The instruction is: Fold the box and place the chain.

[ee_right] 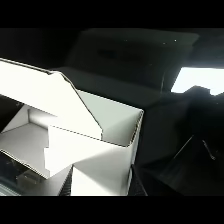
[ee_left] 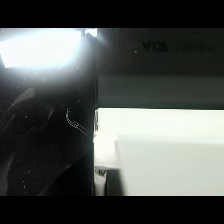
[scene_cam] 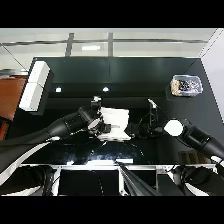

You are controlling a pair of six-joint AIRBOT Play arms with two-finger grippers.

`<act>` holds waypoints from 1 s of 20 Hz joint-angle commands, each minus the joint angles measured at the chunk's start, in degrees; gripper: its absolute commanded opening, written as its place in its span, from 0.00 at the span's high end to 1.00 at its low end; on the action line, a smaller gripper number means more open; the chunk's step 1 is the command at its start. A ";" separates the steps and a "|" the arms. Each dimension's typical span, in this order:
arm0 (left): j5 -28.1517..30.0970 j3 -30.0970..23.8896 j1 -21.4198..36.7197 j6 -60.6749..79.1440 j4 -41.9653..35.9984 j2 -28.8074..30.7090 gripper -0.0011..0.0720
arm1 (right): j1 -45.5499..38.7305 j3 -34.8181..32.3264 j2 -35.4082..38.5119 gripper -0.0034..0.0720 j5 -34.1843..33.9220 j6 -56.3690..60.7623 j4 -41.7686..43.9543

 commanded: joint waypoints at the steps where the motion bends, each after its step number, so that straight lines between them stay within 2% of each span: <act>1: 0.50 0.00 0.02 -0.04 0.04 -0.02 0.95 | 0.33 0.24 -0.04 0.37 0.26 1.14 -1.53; 4: 0.79 0.00 0.02 -0.04 0.02 -0.02 0.95 | 0.55 0.24 -0.07 0.37 0.20 1.33 -1.55; 5: 0.79 0.00 0.02 -0.04 0.02 -0.02 0.95 | 0.72 0.24 -0.07 0.48 0.15 1.31 -1.55; 6: 0.79 0.00 0.02 -0.04 0.02 -0.02 0.95 | 0.94 0.24 -0.07 0.50 0.11 1.31 -1.57; 11: 0.76 0.00 0.02 -0.04 0.00 -0.02 0.95 | 1.51 0.55 -0.72 0.50 -0.17 1.84 -1.53; 15: 0.76 0.00 0.00 -0.04 0.00 -0.02 0.95 | 1.66 3.93 -4.52 0.50 1.05 3.52 -1.60; 20: 0.85 0.00 0.00 0.00 0.02 -0.02 0.95 | 6.73 8.61 -9.62 0.50 2.60 12.68 -12.00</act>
